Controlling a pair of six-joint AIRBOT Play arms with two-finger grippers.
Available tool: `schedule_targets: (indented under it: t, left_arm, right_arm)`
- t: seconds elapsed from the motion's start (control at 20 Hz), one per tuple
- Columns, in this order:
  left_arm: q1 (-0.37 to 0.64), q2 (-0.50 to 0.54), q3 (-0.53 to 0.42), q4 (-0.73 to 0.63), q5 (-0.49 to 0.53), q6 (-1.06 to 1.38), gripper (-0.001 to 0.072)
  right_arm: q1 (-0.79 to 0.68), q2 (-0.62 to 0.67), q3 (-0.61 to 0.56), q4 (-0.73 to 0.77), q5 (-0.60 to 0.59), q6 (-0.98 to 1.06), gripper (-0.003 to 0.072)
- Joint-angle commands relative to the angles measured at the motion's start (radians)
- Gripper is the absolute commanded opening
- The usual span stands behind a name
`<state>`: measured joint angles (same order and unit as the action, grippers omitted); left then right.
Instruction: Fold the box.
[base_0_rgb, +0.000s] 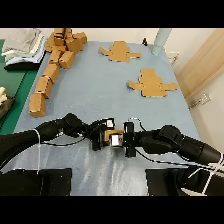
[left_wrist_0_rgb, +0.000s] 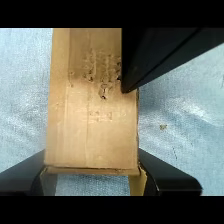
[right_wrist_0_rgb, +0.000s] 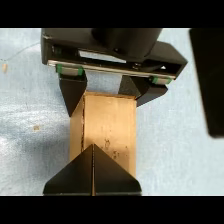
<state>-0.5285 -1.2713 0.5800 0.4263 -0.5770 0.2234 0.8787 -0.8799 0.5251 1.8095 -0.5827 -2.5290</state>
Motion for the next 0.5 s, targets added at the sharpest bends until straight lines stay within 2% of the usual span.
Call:
schedule_targets:
  t: [0.0,0.45]
  left_arm:
    - [-0.001,0.000,0.001,0.000,0.000,0.000,0.0394]
    - [-0.001,0.000,0.001,0.000,0.000,0.000,0.0394]
  right_arm:
    - [0.000,-0.005,-0.001,0.005,-0.002,0.000,0.0005]
    - [0.000,0.019,-0.001,0.005,-0.002,0.000,0.0005]
